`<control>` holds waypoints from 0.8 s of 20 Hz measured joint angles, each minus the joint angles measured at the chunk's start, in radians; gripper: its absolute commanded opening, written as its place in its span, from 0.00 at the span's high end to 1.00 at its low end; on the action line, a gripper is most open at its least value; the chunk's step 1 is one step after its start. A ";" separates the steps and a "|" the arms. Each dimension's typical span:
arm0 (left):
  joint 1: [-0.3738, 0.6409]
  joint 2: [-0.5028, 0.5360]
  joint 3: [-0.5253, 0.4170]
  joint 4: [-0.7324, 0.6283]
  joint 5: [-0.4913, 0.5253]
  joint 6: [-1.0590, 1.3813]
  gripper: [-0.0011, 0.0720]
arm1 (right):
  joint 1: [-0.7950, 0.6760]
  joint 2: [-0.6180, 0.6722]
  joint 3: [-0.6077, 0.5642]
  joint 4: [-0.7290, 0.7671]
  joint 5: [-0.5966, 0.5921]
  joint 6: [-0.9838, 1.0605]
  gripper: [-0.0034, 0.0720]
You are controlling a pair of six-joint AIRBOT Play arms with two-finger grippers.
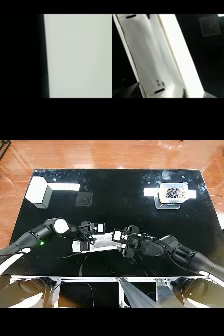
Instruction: Fold the box and place the chain.
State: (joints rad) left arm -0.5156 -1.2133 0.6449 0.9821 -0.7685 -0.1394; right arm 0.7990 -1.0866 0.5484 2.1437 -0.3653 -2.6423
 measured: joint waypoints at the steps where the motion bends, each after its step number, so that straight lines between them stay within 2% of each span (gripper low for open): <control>1: 0.000 0.000 0.000 0.000 -0.001 0.000 0.96 | -0.004 -0.011 0.008 0.023 -0.014 -0.021 0.03; 7: 0.000 0.000 0.000 0.000 -0.003 0.001 0.96 | -0.022 -0.079 0.034 0.129 -0.097 -0.131 0.03; 16: 0.000 0.000 0.000 0.005 -0.001 0.000 0.96 | -0.043 -0.146 0.037 0.153 -0.119 -0.183 0.03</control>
State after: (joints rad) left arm -0.5156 -1.2137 0.6445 0.9867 -0.7696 -0.1394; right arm 0.7555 -1.2327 0.5858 2.2967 -0.4847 -2.8258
